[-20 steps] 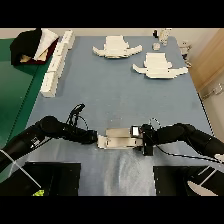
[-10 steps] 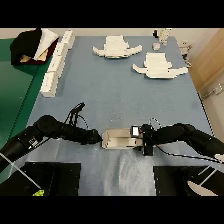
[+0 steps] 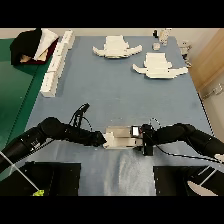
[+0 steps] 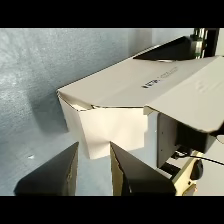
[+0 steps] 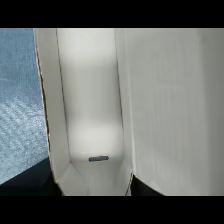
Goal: Fold the box.
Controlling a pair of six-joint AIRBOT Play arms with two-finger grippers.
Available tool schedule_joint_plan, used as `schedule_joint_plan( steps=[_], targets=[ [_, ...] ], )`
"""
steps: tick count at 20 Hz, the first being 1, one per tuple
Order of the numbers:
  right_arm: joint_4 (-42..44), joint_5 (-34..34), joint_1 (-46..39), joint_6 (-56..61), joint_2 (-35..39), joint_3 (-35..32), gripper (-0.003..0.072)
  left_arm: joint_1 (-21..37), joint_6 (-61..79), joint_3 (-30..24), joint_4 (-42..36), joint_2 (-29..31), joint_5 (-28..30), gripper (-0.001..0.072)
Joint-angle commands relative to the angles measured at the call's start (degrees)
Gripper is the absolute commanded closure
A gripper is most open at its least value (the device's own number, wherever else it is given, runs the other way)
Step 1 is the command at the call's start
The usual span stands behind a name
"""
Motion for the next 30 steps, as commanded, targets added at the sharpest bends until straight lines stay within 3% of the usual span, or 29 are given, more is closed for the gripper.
schedule_joint_plan(
  steps=[1,8,15,21,26,30],
  targets=[
    [0.0,0.0,0.0,0.0,0.0,0.0,0.0235,-3.7,-5.8,1.5,3.4,-1.5,2.8,0.0398],
    [0.0,0.0,0.0,0.0,0.0,0.0,0.0235,-12.9,-28.9,11.0,24.1,-8.7,0.2,0.0397],
    [0.0,0.0,0.0,0.0,0.0,0.0,0.0234,-22.4,-50.6,24.5,42.1,-20.0,-12.1,0.0397],
    [0.0,0.0,0.0,0.0,0.0,0.0,0.0235,-27.3,-57.5,34.2,49.0,-30.8,-23.0,0.0398],
    [0.0,0.0,0.0,0.0,0.0,0.0,0.0234,-28.4,-58.9,38.5,50.3,-37.5,-24.6,0.0398],
    [0.0,0.0,0.0,0.0,0.0,0.0,0.0235,-28.8,-60.3,40.2,52.8,-39.6,-27.5,0.0399]
  ],
)
